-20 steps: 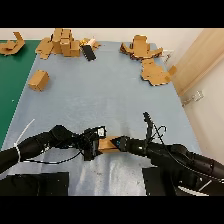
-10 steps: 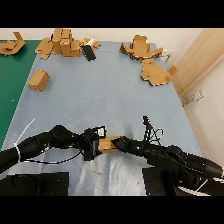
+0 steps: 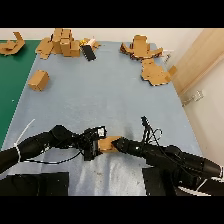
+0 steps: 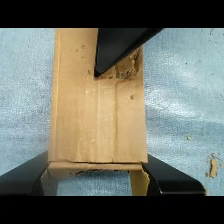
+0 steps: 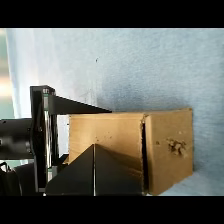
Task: Fold the box.
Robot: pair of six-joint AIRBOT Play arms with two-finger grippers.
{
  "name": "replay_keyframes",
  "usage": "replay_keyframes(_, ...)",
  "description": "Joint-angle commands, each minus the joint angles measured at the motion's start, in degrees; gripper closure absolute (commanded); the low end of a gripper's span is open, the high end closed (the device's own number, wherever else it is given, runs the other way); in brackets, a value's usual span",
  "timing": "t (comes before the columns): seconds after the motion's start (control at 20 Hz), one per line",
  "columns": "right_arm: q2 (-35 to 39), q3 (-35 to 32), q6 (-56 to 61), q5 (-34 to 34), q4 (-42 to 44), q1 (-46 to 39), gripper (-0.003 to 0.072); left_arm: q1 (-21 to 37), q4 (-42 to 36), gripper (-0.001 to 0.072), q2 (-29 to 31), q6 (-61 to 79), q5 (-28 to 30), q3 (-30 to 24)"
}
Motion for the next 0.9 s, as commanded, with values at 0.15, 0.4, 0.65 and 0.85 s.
replay_keyframes(0.15,4.2,0.3,0.2,0.0,-0.7,0.1,0.0684,0.0,0.0,0.027,0.0,0.0,0.0,0.0)
replay_keyframes(0.4,8.3,0.2,0.2,-2.7,-0.7,0.1,0.0684,0.0,0.0,0.027,0.0,0.0,0.0,0.0)
replay_keyframes(0.65,4.0,0.2,0.2,-3.1,-0.7,0.5,0.0684,0.0,0.0,0.0271,0.0,0.0,0.0,0.0)
replay_keyframes(0.85,1.7,0.2,0.2,-3.0,-0.7,3.5,0.0684,0.0,0.0,0.027,0.0,0.0,0.0,0.0)
